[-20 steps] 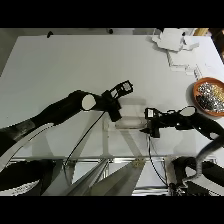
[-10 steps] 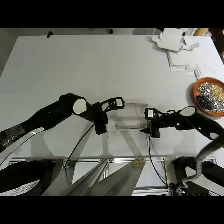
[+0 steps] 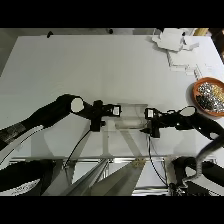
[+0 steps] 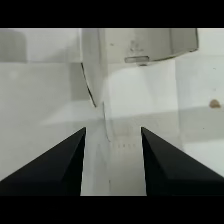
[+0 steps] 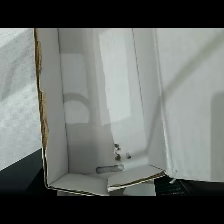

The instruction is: Fold the box and place the chain.

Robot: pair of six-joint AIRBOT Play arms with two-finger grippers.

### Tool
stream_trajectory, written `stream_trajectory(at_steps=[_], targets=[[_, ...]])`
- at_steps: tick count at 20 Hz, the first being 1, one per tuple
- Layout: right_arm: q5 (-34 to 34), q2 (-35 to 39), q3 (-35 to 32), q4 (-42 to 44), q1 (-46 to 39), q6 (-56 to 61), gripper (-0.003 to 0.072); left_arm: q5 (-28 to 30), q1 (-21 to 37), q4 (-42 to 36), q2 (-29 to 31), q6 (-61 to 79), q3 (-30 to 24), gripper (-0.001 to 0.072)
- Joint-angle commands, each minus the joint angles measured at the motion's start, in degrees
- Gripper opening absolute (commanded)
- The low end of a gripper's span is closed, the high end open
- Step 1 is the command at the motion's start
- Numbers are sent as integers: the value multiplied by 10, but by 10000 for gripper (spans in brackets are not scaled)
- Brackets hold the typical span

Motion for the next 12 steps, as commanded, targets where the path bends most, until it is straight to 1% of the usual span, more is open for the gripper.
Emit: stream_trajectory(at_steps=[1,4,7,8,10,12], targets=[[0,0,0,0,0,0,453,33,-2,-30,-20,50,-1,391],[0,0,0,0,0,0,453,38,-14,-51,-32,50,-1,390],[0,0,0,0,0,0,453,38,-30,-52,-33,50,-1,387],[0,0,0,0,0,0,453,38,-33,-58,-33,50,-1,373],[0,0,0,0,0,0,453,36,-42,-69,-38,50,-1,311],[0,0,0,0,0,0,453,40,-46,-78,-45,50,-1,306]])
